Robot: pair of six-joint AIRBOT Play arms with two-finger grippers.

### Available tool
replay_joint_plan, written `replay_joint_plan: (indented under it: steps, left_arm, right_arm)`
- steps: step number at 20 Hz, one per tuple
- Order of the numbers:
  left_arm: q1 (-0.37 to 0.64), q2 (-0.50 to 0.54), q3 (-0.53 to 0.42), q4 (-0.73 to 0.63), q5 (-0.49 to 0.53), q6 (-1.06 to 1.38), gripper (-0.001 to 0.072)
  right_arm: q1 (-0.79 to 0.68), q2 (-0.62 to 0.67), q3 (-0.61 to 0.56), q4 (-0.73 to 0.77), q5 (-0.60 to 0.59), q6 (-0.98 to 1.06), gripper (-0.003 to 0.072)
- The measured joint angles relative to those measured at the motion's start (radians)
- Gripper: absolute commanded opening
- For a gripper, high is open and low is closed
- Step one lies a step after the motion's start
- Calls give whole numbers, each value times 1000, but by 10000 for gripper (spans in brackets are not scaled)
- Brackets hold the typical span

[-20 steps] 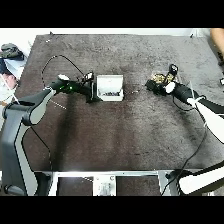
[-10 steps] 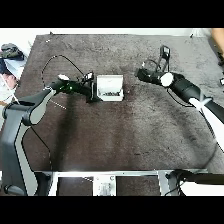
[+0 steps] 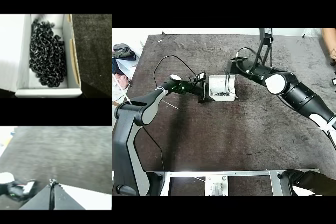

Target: Fold the box and place the chain.

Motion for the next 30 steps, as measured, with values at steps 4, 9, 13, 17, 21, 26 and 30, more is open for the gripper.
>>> replay_joint_plan:
  steps: [4,9,13,17,21,26,30]
  left_arm:
    - [0,0,0,0,0,0,515]
    - [0,0,0,0,0,0,515]
    - [0,0,0,0,0,0,515]
    - [0,0,0,0,0,0,514]
    - [0,0,0,0,0,0,515]
    - [0,0,0,0,0,0,515]
    - [0,0,0,0,0,0,515]
  right_arm:
    - [30,6,1,2,-64,0,11]
    - [40,7,1,3,-149,2,12]
    - [37,4,-2,-26,-130,3,139]
    - [7,4,-3,-90,-45,4,264]
    - [-39,4,-3,-232,-14,3,264]
    - [-143,-42,18,-348,-35,-33,215]
    - [-264,-166,108,-23,108,-406,217]
